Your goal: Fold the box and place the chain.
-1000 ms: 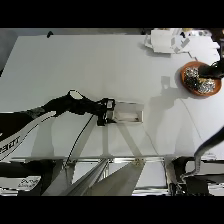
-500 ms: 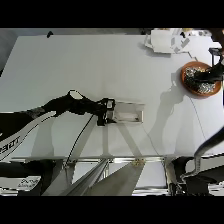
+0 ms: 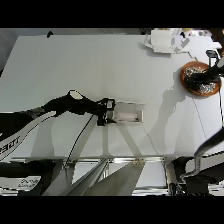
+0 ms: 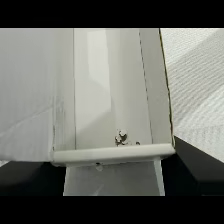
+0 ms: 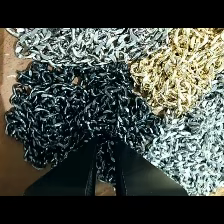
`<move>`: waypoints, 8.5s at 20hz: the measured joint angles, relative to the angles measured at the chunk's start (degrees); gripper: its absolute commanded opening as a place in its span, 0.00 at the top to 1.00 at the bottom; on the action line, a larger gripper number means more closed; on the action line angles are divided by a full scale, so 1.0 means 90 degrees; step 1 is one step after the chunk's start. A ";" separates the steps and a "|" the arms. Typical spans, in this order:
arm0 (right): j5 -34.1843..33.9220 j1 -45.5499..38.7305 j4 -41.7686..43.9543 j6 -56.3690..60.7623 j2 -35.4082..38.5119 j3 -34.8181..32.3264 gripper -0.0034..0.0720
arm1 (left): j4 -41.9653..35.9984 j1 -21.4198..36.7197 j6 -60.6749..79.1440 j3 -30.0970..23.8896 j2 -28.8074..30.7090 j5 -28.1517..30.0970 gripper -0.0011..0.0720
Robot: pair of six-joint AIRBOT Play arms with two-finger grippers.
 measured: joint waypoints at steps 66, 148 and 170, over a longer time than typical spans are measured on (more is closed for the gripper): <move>0.3946 0.2365 0.2339 -0.0046 0.6079 -0.0134 0.93 | 0.0000 0.0000 0.0000 0.0000 0.0000 0.0000 0.64; -0.0491 0.4864 0.3517 -0.0962 0.5360 -0.4792 0.64 | 0.0002 0.0000 0.0002 0.0000 0.0000 0.0000 0.64; -0.0175 0.5940 0.1627 0.0748 0.5775 -0.5984 0.59 | 0.0002 0.0000 0.0002 0.0000 0.0000 0.0000 0.64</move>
